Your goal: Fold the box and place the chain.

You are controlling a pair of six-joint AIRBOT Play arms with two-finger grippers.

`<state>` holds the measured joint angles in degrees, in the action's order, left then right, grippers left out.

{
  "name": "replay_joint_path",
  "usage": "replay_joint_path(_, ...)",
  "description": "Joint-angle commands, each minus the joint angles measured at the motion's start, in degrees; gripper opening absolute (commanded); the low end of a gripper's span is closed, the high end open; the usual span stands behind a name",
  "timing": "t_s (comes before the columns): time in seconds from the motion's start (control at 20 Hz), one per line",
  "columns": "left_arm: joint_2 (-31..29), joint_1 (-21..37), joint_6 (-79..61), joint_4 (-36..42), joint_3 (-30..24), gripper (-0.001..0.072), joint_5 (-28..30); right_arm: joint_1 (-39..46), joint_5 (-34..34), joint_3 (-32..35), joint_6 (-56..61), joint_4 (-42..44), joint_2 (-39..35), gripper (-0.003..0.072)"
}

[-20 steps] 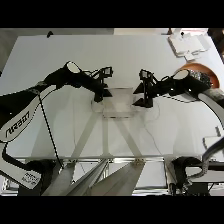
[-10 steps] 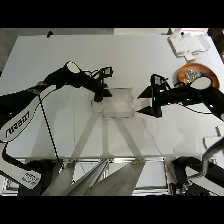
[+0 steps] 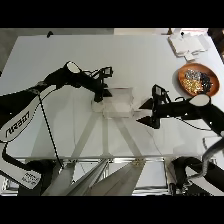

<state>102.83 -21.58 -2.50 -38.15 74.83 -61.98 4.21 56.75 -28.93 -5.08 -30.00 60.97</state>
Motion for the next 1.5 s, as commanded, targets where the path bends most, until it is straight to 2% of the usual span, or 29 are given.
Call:
replay_joint_path(0.0, 0.0, 0.0, 0.0, 0.0, 0.0, 0.0014, 0.0, 0.0, -16.3, 6.5, -15.0, 6.3, 0.3, 0.0634)
replay_joint_path(0.1, -0.1, 0.0, 0.0, 0.0, 0.0, 0.0014, 0.0, 0.0, -17.0, 6.9, -25.8, 11.5, 2.2, 0.0629)
replay_joint_path(0.2, -0.1, 0.0, 0.0, 0.0, 0.0, 0.0014, 0.0, -1.2, -17.2, 6.9, -32.2, 17.0, 4.8, 0.0626)
replay_joint_path(0.3, -0.1, 0.0, 0.0, 0.0, 0.0, 0.0014, 0.0, -2.9, -17.5, 6.9, -36.5, 18.5, 7.9, 0.0626)
replay_joint_path(0.5, 0.0, 0.0, 0.0, 0.0, 0.0, 0.0014, 0.0, -5.8, -17.7, 6.9, -40.0, 27.5, 13.4, 0.0629)
replay_joint_path(0.8, -0.1, 0.0, 0.0, 0.0, 0.0, 0.0014, 0.0, -6.4, -20.2, 6.9, -42.0, 41.6, 13.4, 0.0631)
replay_joint_path(1.3, -0.1, 0.0, 0.0, 0.0, 0.0, 0.0014, 0.0, -6.4, -20.3, 6.7, -42.8, 42.4, 13.4, 0.0630)
replay_joint_path(1.45, 0.0, 0.0, 0.0, 0.0, 0.0, 0.0014, 0.0, -6.4, -22.0, 5.5, -34.8, 41.5, 13.4, 0.0630)
